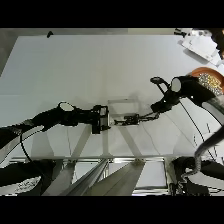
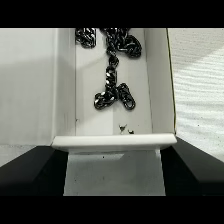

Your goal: Fold the box and place the chain.

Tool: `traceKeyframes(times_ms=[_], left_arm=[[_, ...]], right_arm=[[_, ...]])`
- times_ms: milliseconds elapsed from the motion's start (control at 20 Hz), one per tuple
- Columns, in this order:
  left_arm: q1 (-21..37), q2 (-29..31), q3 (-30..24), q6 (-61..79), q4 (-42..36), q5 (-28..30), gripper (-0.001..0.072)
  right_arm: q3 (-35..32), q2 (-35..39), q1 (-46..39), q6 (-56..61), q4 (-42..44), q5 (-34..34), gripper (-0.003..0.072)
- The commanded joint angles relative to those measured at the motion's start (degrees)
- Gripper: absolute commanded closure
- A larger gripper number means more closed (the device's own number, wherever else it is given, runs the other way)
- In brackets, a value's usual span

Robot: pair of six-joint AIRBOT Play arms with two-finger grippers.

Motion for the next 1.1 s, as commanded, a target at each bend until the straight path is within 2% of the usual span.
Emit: traceKeyframes(times_ms=[0,250,450,700,1050], left_arm=[[0.0,0.04,0.0,0.0,0.02,0.0,0.0253],[0.0,0.04,0.0,0.0,0.02,0.02,0.0253],[0.0,0.02,0.0,0.0,0.0,0.0,0.0253],[0.0,0.04,0.0,0.0,0.02,0.02,0.0253],[0.0,0.04,0.0,0.0,0.02,0.02,0.0253]], right_arm=[[0.04,7.85,0.94,0.02,-0.09,0.7,0.0669],[0.59,23.63,7.82,0.07,-0.09,-1.55,0.067],[2.25,30.77,15.5,1.99,-0.09,-5.38,0.0669],[4.42,31.8,22.95,3.96,-0.28,-6.82,0.0669],[8.98,31.78,32.37,6.14,-1.55,-12.63,0.067]])
